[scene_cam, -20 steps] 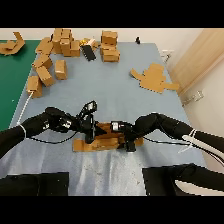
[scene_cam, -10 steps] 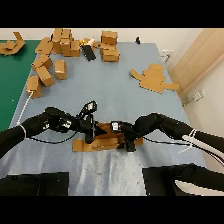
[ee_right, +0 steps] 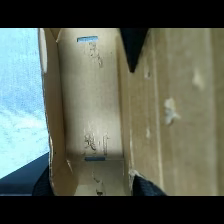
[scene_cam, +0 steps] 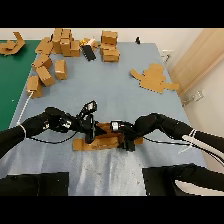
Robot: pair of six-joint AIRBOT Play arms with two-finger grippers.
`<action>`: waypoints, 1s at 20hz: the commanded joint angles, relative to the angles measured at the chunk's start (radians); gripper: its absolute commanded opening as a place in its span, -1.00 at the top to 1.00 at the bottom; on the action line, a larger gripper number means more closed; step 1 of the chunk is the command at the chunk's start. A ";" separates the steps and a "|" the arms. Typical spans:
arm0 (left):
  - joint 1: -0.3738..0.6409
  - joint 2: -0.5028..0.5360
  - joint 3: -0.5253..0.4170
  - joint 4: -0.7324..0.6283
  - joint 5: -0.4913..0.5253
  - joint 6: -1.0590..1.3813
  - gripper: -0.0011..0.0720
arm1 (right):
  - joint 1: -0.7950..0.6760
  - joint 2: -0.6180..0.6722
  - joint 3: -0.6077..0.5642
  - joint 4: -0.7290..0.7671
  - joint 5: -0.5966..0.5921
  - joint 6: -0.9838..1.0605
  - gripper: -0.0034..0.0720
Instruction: Fold the box.
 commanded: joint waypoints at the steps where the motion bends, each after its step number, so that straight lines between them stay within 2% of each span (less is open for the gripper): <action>1: 0.000 0.000 0.001 -0.002 -0.008 0.000 0.94 | 0.000 0.001 0.000 0.000 0.000 0.000 -0.63; 4: 0.000 0.000 0.001 -0.005 -0.028 0.000 0.94 | 0.000 0.001 0.000 0.000 0.000 0.000 -0.63; 8: 0.000 0.000 0.001 -0.046 -0.106 0.000 0.94 | 0.000 0.001 0.000 0.000 0.000 0.000 -0.63; 15: 0.002 0.000 0.001 -0.045 -0.096 0.000 0.94 | 0.000 0.001 0.000 0.000 0.000 0.000 -0.63; 20: 0.001 -0.022 0.000 -0.036 -0.019 -0.076 0.94 | 0.000 0.001 0.000 0.000 0.000 0.000 -0.63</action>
